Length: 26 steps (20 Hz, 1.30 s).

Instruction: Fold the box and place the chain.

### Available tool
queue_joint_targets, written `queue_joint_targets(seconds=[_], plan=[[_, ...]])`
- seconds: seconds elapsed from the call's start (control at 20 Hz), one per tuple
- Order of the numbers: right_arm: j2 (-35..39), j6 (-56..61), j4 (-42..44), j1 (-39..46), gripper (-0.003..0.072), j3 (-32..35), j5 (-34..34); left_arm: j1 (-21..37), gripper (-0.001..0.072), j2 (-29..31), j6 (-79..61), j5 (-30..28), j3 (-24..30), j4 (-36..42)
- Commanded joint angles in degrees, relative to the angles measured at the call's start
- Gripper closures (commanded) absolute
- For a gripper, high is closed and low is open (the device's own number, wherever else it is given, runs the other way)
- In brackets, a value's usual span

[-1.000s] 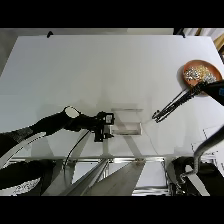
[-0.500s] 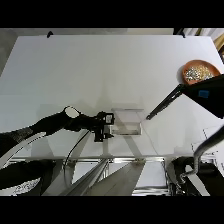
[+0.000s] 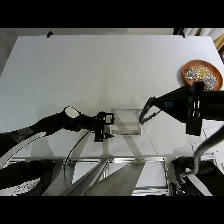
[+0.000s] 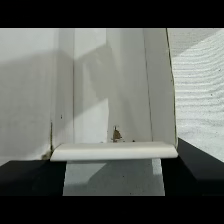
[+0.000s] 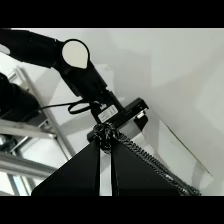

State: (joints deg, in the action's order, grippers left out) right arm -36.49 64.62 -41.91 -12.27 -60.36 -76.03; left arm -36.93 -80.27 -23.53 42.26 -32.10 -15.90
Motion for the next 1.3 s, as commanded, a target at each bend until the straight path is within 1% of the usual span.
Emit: queue_joint_targets(seconds=[0.0,0.25,0.45,0.55,0.7,0.9,1.05,1.25], plan=[[-0.55,3.17,-5.81,-5.88,0.0672,0.79,3.04,0.04,0.0679,0.04,-0.02,-0.02,0.02,0.00],[-3.15,3.10,-6.80,-11.96,0.0672,3.43,4.02,0.04,0.0679,0.04,-0.02,-0.02,0.02,0.00],[-6.58,5.95,-13.75,-16.09,0.0672,4.31,4.87,0.04,0.0679,0.04,-0.02,-0.02,0.02,0.00],[-8.33,6.08,-14.88,-18.29,0.0672,5.22,5.99,0.04,0.0679,0.04,-0.02,-0.02,0.02,0.00],[-10.38,6.08,-15.28,-21.11,0.0672,8.20,9.27,0.04,0.0679,0.04,-0.02,0.00,0.02,0.00],[-12.76,6.05,-15.28,-23.02,0.0672,14.05,14.80,0.04,0.0679,0.04,-0.02,0.00,0.02,0.00],[-15.89,6.03,-15.32,-24.83,0.0672,17.88,18.86,0.04,0.0679,0.04,-0.02,0.00,0.02,0.00],[-20.39,6.05,-15.52,-25.51,0.0671,20.06,25.18,0.04,0.0679,0.04,-0.02,-0.02,0.02,0.00]])
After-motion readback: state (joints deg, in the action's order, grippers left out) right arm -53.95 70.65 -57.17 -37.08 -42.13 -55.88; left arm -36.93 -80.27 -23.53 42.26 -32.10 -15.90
